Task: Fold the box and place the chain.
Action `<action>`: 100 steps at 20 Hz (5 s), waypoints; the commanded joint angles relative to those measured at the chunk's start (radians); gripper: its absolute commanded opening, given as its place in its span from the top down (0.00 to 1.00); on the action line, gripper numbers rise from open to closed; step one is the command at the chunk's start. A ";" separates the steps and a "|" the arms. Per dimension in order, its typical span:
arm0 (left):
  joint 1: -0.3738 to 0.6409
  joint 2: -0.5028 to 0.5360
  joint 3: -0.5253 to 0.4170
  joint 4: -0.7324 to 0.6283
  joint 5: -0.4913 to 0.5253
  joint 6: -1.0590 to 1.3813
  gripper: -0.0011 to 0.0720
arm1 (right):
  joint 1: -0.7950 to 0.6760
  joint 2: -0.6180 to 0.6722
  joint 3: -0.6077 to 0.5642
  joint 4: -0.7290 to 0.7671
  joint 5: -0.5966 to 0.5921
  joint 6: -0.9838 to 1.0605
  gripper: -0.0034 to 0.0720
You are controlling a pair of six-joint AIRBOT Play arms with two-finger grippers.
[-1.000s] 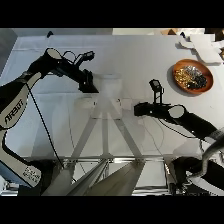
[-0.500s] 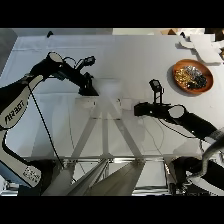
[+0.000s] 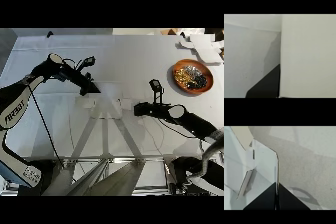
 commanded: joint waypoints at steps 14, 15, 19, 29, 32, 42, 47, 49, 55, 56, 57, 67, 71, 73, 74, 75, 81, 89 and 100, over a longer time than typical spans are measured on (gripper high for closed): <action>0.000 0.000 0.000 -0.004 0.002 -0.008 0.97 | 0.001 0.000 0.000 0.000 0.001 0.000 0.95; 0.000 0.000 0.000 -0.004 0.002 -0.008 0.97 | 0.001 0.000 0.000 0.000 0.001 0.000 0.95; 0.000 0.000 0.000 -0.004 0.002 -0.008 0.97 | 0.001 0.000 0.000 0.000 0.001 0.000 0.95; 0.000 0.005 0.000 -0.009 -0.009 -0.010 0.98 | 0.001 0.000 0.002 0.015 -0.010 0.002 0.54; 0.001 0.051 0.000 0.005 -0.021 -0.048 0.98 | 0.001 0.001 0.020 0.020 0.001 0.044 0.40; 0.034 0.373 -0.001 0.294 -0.077 -0.353 0.99 | -0.030 0.181 0.068 -0.025 -0.009 0.055 0.40; 0.021 0.519 -0.052 0.212 -0.097 -0.385 0.99 | -0.274 0.420 0.068 -0.161 -0.005 0.081 0.43; 0.021 0.603 -0.187 0.163 -0.021 -0.325 0.99 | -0.388 0.477 0.068 -0.161 -0.001 0.081 0.43; 0.005 0.594 -0.472 -0.012 0.279 -0.059 0.98 | -0.540 0.502 0.068 -0.198 0.090 0.099 0.43; -0.006 0.560 -0.472 -0.004 0.298 0.005 0.98 | -0.540 0.501 0.068 -0.208 0.098 0.098 0.43; -0.019 0.524 -0.472 -0.013 0.320 0.069 0.98 | -0.540 0.501 0.068 -0.210 0.103 0.099 0.43; -0.135 0.333 -0.435 -0.274 0.379 0.209 0.99 | -0.540 0.501 0.068 -0.210 0.103 0.098 0.43; -0.137 0.255 -0.329 -0.229 0.315 0.101 0.99 | -0.540 0.501 0.068 -0.210 0.103 0.098 0.43; -0.137 0.206 -0.276 -0.132 0.269 0.053 0.99 | -0.540 0.501 0.068 -0.210 0.103 0.099 0.43; -0.137 0.192 -0.264 -0.093 0.269 0.061 0.99 | -0.540 0.501 0.068 -0.210 0.103 0.099 0.43; -0.137 0.185 -0.262 -0.065 0.276 0.086 0.99 | -0.540 0.501 0.068 -0.210 0.103 0.099 0.43; -0.137 0.175 -0.262 0.084 0.243 0.121 0.98 | -0.540 0.501 0.068 -0.210 0.103 0.099 0.43; -0.137 0.154 -0.262 -0.041 0.254 0.202 0.98 | -0.540 0.501 0.068 -0.210 0.105 0.098 0.43; -0.137 0.126 -0.263 -0.044 0.294 0.201 0.98 | -0.540 0.501 0.068 -0.210 0.108 0.098 0.43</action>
